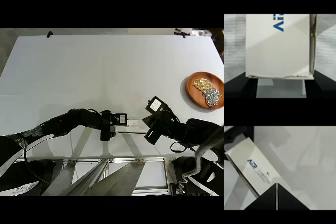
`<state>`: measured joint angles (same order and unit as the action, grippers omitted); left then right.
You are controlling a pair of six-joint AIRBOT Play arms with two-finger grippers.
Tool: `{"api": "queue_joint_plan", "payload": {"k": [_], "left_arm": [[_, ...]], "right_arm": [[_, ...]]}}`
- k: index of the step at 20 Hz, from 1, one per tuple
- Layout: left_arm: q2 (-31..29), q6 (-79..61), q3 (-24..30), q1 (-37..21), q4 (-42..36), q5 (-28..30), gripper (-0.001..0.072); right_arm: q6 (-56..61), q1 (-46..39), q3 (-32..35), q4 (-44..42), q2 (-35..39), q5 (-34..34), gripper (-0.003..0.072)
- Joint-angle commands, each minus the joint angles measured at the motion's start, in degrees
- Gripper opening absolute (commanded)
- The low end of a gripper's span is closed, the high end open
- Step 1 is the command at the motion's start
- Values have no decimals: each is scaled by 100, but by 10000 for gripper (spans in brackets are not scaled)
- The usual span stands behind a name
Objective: Fold the box and place the chain.
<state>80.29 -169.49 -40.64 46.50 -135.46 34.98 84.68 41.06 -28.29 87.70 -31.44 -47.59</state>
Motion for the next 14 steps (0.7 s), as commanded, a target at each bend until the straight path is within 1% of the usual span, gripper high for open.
{"api": "queue_joint_plan", "payload": {"k": [1,3,5,10,11,12,13,14], "left_arm": [[-2,-4,0,2,-4,-7,276],[-2,-2,0,2,-4,-9,276],[-2,-2,0,2,-4,-7,276],[-2,4,0,2,-13,-9,273],[-13,188,-2,0,-15,-35,263],[-42,619,-2,-2,-17,-170,213],[-98,1093,-2,-22,-13,-389,190],[-179,1451,-2,-63,-15,-592,190]], "right_arm": [[1646,0,-68,719,83,-791,4],[1928,0,-68,1069,83,-1239,4],[1930,0,-68,1084,83,-1613,5],[2256,0,-68,1102,83,-2256,5],[2380,0,-68,1099,83,-2343,5],[2457,0,-68,1099,83,-2380,5],[2494,0,-68,1097,83,-2376,5],[2505,0,-68,1093,83,-2356,5]]}}
